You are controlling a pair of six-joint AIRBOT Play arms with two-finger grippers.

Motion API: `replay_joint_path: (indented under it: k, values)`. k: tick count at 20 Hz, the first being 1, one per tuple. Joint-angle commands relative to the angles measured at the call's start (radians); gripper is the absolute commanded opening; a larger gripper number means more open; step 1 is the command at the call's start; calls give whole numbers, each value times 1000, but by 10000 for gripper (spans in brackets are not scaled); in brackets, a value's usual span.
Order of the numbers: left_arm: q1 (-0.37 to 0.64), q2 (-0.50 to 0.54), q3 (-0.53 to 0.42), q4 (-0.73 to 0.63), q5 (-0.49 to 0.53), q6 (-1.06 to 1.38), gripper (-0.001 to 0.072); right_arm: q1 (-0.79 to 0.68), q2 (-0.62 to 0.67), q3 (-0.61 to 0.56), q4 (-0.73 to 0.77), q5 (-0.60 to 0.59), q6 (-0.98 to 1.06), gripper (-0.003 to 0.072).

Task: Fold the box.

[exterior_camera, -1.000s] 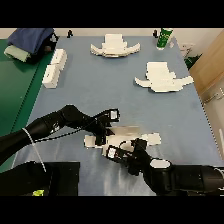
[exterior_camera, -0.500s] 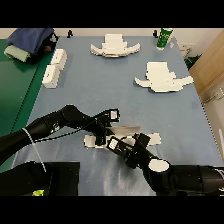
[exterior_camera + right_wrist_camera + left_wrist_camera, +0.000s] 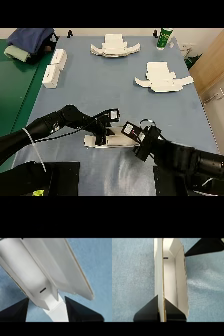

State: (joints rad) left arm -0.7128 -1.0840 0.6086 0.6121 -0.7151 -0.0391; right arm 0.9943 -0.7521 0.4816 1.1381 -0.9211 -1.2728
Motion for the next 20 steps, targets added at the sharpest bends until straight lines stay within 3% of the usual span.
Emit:
replay_joint_path:
  k: [1,7,9,17,20]
  values:
    - [0,-1,1,0,0,0,14,-182,35,-9,216,92,-369,717]
    - [0,-1,1,0,0,0,14,-527,23,-18,761,165,-1125,717]
    - [0,-1,1,0,0,0,14,-599,-11,-18,868,163,-1243,717]
    - [0,-1,1,0,0,0,14,-614,-84,-19,879,69,-1258,712]
    - [0,-1,1,0,0,0,14,-636,-89,-37,988,68,-1564,712]
